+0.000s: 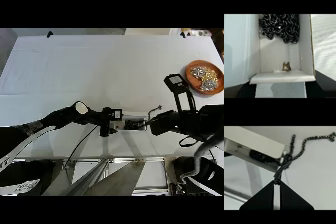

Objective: Fold the box and place the chain.

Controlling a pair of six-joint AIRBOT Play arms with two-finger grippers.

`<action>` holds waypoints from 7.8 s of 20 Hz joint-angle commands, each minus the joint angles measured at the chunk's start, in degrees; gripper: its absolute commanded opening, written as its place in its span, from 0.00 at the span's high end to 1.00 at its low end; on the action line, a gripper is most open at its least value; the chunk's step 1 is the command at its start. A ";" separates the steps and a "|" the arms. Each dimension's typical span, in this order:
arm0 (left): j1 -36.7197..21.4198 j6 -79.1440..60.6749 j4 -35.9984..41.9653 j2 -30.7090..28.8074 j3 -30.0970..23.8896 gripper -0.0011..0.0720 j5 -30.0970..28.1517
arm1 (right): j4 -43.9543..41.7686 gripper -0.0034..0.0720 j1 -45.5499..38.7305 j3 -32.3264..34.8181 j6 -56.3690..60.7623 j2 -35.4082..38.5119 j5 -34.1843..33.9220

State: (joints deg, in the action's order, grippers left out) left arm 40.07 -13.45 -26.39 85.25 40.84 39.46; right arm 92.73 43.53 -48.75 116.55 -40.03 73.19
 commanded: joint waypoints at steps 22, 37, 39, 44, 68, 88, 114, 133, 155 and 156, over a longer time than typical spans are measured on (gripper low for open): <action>0.02 -0.02 -0.02 0.02 -0.02 0.92 0.00 | -4.04 0.64 -0.72 -3.50 -12.09 -5.05 -6.54; 0.02 -0.02 -0.02 0.02 -0.02 0.92 0.00 | 1.79 0.47 -22.27 -2.03 -11.87 -24.13 -9.18; 0.02 0.00 -0.02 0.02 -0.02 0.92 0.02 | 1.16 0.47 -22.27 -0.72 -11.89 -26.77 -11.63; 0.02 -0.02 -0.02 0.02 -0.02 0.92 0.02 | 1.07 0.50 -22.27 0.90 -11.78 -30.67 -14.86; 0.02 0.00 -0.02 0.02 -0.02 0.92 0.00 | 3.58 0.93 -20.72 1.53 -12.81 -22.49 -4.90; 0.02 0.00 -0.02 0.02 -0.02 0.92 0.02 | -32.59 0.93 -20.72 4.07 -29.99 -2.62 -8.87; 0.02 0.00 -0.02 0.02 -0.02 0.92 0.20 | -20.46 0.74 -22.97 8.85 -40.74 -2.84 -4.24; 0.02 0.00 -0.02 0.02 -0.02 0.92 0.22 | -34.49 0.50 -28.46 29.42 -123.69 -6.99 -26.23; 0.02 0.00 -0.02 0.02 -0.02 0.92 0.20 | -35.15 0.58 -26.14 29.51 -124.17 -16.68 -32.37; 0.02 0.00 -0.02 0.02 -0.02 0.92 0.20 | -35.06 0.67 -26.10 29.51 -124.15 -16.63 -32.04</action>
State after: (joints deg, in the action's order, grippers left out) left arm 40.07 -13.45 -26.41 85.25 40.84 39.66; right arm 58.02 16.60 -19.29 -7.55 -56.25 42.96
